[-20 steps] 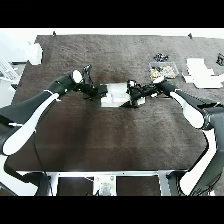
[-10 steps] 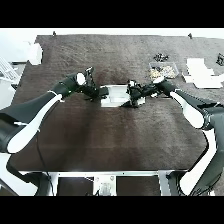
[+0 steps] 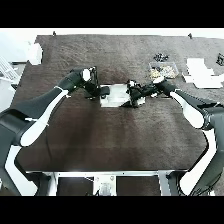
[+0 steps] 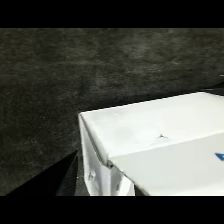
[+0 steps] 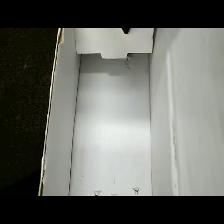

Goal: Fold the box and place the chain.

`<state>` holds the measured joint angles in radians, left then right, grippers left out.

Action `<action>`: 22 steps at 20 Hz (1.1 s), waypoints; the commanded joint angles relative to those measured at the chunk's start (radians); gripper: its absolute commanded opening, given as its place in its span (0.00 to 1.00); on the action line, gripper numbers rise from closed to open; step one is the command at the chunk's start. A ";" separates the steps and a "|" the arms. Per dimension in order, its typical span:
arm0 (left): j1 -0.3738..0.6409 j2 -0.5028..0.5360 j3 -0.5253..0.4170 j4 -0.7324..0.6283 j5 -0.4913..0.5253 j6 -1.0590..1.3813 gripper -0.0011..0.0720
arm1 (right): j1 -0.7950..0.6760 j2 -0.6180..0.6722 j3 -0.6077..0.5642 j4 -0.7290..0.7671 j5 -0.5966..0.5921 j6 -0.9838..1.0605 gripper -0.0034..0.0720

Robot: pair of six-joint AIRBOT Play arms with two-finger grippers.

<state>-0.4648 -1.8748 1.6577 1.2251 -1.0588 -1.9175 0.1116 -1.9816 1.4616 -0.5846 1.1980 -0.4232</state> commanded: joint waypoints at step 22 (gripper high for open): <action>-0.052 -0.208 0.349 0.166 -0.335 -0.046 0.37 | 0.000 0.000 0.000 0.000 0.000 0.000 0.83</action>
<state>-0.5091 -2.0571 1.9594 1.3651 -1.3495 -1.9625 0.1116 -1.9816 1.4616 -0.5850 1.1976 -0.4229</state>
